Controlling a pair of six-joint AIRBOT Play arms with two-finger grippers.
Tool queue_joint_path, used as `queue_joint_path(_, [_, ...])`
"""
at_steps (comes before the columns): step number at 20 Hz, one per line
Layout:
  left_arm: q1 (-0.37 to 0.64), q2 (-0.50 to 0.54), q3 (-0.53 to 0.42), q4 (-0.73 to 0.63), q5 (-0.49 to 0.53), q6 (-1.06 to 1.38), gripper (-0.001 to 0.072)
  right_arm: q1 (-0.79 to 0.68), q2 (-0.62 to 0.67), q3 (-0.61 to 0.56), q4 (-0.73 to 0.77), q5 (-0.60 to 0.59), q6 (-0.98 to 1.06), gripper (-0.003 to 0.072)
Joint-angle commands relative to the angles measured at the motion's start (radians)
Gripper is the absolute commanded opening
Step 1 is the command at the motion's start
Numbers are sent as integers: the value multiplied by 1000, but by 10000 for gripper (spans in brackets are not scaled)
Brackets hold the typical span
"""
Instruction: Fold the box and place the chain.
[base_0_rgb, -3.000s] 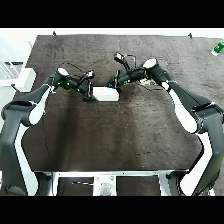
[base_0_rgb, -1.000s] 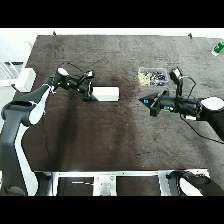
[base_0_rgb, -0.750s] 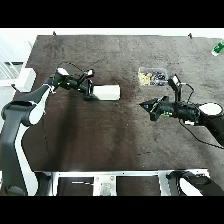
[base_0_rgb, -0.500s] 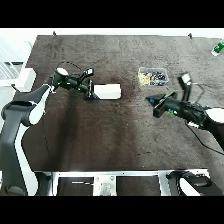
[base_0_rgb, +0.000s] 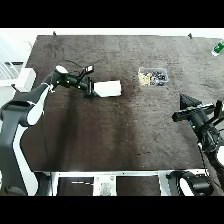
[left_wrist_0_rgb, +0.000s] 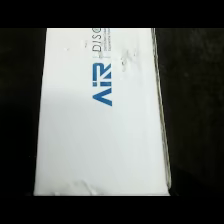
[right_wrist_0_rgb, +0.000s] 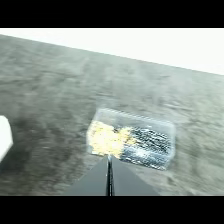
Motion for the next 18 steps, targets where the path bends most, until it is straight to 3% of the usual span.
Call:
queue_joint_path(1, [1,87,-4,64,58,-138,11,1,51,-48,-1,-62,5,7])
queue_joint_path(5, [37,222,-19,183,139,-350,11,0,51,-48,-1,-62,5,7])
queue_joint_path(7, [78,326,-108,191,232,-418,11,0,51,-48,-1,-63,5,7])
queue_joint_path(11, [173,629,-455,192,495,-468,11,0,51,-48,-1,-62,5,8])
queue_joint_path(18, [429,1102,-1068,212,792,-548,12,0,51,-48,-1,-62,5,7])
